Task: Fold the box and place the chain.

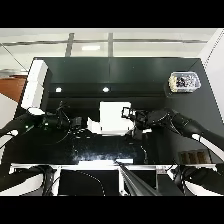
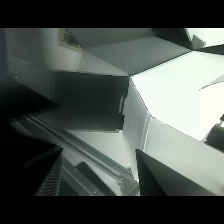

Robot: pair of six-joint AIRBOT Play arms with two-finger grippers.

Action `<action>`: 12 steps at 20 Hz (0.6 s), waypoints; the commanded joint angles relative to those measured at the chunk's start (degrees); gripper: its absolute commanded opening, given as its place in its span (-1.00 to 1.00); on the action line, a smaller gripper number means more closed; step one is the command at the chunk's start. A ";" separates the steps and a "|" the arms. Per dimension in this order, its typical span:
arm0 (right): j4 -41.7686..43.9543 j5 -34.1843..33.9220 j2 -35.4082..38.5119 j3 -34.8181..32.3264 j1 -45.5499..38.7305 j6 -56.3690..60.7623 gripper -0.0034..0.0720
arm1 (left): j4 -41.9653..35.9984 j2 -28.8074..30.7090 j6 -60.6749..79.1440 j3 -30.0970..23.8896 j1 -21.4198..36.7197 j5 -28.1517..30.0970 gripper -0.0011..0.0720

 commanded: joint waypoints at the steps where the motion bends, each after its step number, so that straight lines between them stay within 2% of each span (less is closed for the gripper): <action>1: 0.00 0.00 -0.02 0.00 0.04 0.00 0.02 | -2.56 2.32 0.50 0.37 -0.42 -1.90 0.60; 6: 0.00 0.02 -0.02 0.00 0.04 0.00 0.02 | -3.13 6.03 0.09 0.66 -5.16 0.42 0.61; 12: 0.00 0.00 -0.02 0.00 0.04 0.02 0.02 | -3.28 6.05 -3.52 2.71 -13.33 9.03 0.61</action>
